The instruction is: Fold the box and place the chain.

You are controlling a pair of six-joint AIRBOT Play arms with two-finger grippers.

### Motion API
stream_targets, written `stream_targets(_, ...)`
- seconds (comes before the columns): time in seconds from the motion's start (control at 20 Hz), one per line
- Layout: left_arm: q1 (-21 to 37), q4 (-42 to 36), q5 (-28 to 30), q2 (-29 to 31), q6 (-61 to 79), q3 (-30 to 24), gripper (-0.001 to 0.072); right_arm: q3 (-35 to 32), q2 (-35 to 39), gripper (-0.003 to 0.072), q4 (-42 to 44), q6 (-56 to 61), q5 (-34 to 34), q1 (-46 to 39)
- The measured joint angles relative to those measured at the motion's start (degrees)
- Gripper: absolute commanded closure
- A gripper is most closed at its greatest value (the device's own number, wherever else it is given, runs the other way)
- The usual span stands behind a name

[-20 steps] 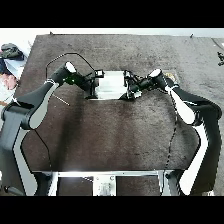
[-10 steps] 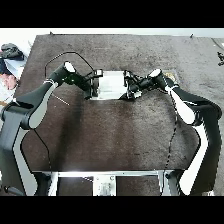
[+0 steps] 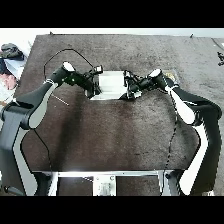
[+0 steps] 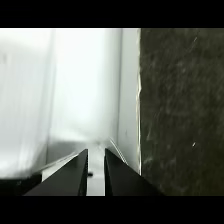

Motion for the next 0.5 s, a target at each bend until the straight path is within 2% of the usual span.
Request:
stream_targets(0.05, 0.00, -0.81, 0.15, -0.02, 0.55, -0.22, 0.0594, 0.00, 0.00, 0.0279, 0.00, 0.00, 0.02, 0.00)
stream_targets(0.1, 0.02, -1.46, 0.20, -0.04, 1.05, -0.42, 0.0549, 0.00, 0.00, 0.0279, 0.00, 0.00, 0.02, 0.00)
stream_targets(0.15, 0.00, -1.81, 0.26, -0.04, 1.44, -0.55, 0.0373, 0.00, 0.00, 0.0279, 0.00, 0.00, 0.02, 0.00)
stream_targets(0.2, 0.00, -2.29, 0.48, -0.04, 1.60, -0.63, 0.0324, 0.00, 0.00, 0.0278, 0.00, -0.04, 0.02, 0.00)
stream_targets(0.35, 0.02, -2.75, 0.79, -0.04, 2.12, -0.79, 0.0323, 0.00, 0.00, 0.0279, -0.02, -0.07, 0.02, 0.00)
stream_targets(0.4, 0.02, -2.78, 0.83, -0.04, 2.19, -0.79, 0.0232, 0.00, 0.00, 0.0279, -0.02, -0.07, 0.02, 0.00)
stream_targets(0.45, 0.02, -2.80, 0.98, -0.04, 2.40, -0.81, 0.0071, 0.00, 0.00, 0.0279, -0.02, -0.07, 0.02, 0.00)
stream_targets(0.5, 0.00, -2.80, 1.18, -0.04, 2.45, -0.83, 0.0049, 0.00, 0.00, 0.0279, -0.07, -0.09, 0.02, 0.00)
